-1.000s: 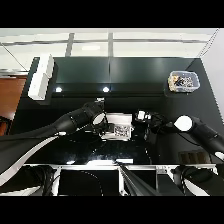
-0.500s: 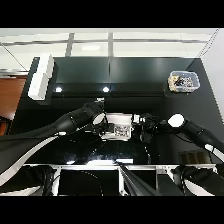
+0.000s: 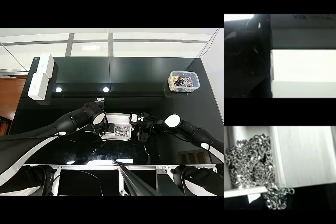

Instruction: Fold the box and place the chain.

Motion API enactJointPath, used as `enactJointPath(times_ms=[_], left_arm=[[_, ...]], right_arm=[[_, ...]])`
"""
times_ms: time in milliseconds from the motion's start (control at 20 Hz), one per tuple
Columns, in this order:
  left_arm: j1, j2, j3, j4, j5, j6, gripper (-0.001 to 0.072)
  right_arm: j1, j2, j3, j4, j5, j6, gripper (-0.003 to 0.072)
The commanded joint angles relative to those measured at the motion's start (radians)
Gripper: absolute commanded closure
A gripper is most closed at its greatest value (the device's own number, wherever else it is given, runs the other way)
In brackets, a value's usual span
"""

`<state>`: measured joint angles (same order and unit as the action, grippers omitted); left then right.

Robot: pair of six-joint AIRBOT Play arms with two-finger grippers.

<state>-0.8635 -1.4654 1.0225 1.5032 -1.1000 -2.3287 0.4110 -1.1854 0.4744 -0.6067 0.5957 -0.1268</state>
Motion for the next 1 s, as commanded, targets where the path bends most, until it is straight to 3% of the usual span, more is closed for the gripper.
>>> enactJointPath(times_ms=[0,150,350,500,750,950], left_arm=[[0.001,0.000,0.001,0.000,0.000,0.000,0.0678],[0.001,0.000,0.001,0.000,0.000,0.000,0.0678],[0.001,0.000,0.000,0.000,0.000,0.000,0.0678],[0.001,0.000,0.000,0.000,0.000,0.000,0.0678],[0.001,0.000,0.001,0.000,0.000,0.000,0.0678],[0.001,0.000,0.001,0.000,0.000,0.000,0.0678]], right_arm=[[0.002,0.004,-0.001,0.004,-0.014,0.004,0.0665],[0.000,0.038,-0.001,-0.030,-0.027,0.080,0.0668],[0.000,0.140,-0.001,-0.319,-0.047,0.472,0.0668],[0.000,0.279,0.023,-0.436,0.075,0.731,0.0668],[0.000,0.441,0.224,-0.410,0.357,1.077,0.0668],[0.000,0.449,0.440,-0.214,0.380,1.156,0.0668]])
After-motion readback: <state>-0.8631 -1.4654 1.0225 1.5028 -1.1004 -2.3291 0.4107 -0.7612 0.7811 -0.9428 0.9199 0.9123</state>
